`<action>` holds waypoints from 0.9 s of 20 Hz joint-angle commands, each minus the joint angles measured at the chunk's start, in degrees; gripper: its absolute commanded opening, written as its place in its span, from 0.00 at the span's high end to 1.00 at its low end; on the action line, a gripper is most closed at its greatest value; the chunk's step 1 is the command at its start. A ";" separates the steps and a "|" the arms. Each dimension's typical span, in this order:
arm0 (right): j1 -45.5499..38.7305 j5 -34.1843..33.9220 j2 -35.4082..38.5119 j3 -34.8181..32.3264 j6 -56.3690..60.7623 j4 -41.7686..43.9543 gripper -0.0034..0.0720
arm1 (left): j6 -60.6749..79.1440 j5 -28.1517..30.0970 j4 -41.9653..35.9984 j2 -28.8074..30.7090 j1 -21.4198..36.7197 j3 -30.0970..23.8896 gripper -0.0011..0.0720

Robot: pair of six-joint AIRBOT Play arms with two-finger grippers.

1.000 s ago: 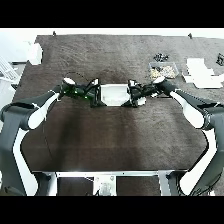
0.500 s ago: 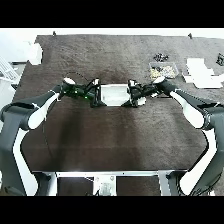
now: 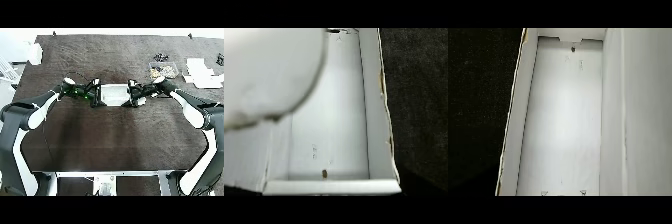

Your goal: Fold the box and place the chain.

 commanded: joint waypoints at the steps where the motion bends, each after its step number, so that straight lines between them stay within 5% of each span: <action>1: 0.07 0.09 0.02 -0.02 0.00 0.00 0.17 | 0.00 0.09 0.04 -0.04 0.07 0.04 0.42; 17: -0.11 0.26 0.07 -0.02 1.86 0.04 0.17 | 0.00 0.04 0.04 -0.04 0.07 0.04 0.42; 18: -0.31 0.28 0.11 -0.02 3.54 -0.17 0.08 | 0.00 0.04 0.04 -0.04 0.07 0.04 0.42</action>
